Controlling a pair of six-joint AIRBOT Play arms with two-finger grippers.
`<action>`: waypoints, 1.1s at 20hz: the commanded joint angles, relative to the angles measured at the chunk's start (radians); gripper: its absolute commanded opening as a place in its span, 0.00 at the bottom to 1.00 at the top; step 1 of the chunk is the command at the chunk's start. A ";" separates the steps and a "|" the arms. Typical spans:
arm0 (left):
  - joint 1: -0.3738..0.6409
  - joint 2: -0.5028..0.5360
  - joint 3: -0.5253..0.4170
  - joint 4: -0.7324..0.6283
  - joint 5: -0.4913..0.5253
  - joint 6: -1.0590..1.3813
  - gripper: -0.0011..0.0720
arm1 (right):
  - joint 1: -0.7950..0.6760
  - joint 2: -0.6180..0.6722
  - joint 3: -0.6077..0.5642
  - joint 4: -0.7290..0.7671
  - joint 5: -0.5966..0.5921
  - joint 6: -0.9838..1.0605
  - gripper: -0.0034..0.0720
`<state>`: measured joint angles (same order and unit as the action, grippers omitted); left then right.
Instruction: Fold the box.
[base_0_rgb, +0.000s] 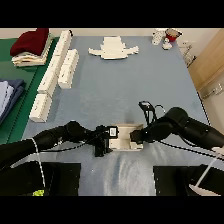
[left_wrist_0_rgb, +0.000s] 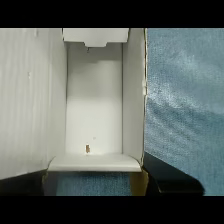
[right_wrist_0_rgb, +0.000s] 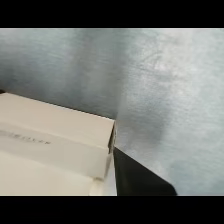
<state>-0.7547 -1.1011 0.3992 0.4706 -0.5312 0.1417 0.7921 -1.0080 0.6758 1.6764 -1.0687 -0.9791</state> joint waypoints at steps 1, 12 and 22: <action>0.000 0.001 0.000 0.000 0.000 0.000 0.62 | 0.085 -0.122 0.074 -0.143 -0.133 0.196 0.49; 0.000 0.001 0.000 0.000 0.000 0.000 0.62 | 0.132 -0.190 0.084 -0.168 -0.073 0.323 0.20; 0.000 0.001 0.000 0.000 0.000 0.000 0.62 | 0.133 -0.187 0.084 -0.152 -0.077 0.326 0.23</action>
